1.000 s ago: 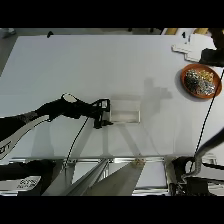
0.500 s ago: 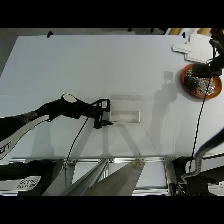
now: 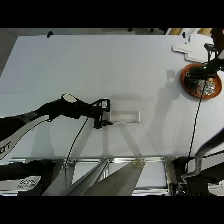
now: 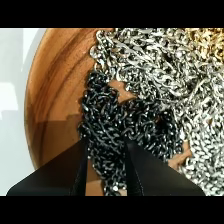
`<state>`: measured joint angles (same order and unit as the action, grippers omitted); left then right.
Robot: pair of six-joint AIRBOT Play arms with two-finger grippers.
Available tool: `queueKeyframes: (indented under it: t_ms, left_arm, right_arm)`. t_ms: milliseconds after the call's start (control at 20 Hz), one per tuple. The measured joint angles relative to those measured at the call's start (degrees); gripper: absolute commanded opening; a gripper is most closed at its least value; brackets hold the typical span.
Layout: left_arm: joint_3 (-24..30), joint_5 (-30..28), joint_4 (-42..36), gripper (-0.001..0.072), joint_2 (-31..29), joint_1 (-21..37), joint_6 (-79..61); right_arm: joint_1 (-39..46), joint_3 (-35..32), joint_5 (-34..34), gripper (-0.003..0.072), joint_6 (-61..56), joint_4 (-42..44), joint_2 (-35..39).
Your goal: Fold the box and place the chain.
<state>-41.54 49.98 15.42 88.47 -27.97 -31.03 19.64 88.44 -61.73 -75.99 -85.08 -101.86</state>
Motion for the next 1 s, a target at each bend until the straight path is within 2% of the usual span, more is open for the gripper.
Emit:
queueKeyframes:
  t_ms: [500, 600, 650, 1000]
  left_arm:
    - [0.0, 0.0, 0.0, 0.0082, 0.0, 0.0, 0.02]
    - [0.0, -0.02, 0.0, 0.0082, 0.0, 0.0, 0.02]
    - [0.0, -0.02, 0.0, 0.0082, 0.0, 0.0, 0.02]
    - [0.0, 0.0, 0.0, 0.0082, 0.0, 0.0, 0.02]
  right_arm:
    - [0.0, 0.0, -0.09, 0.0219, 1.03, 0.17, -1.92]
    - [0.0, 0.0, 0.31, 0.0125, 1.07, 0.17, -2.03]
    - [0.0, 0.0, 0.57, 0.0111, 1.09, 0.17, -2.05]
    - [0.0, 0.0, 0.87, 0.0123, 1.92, 0.31, -2.78]
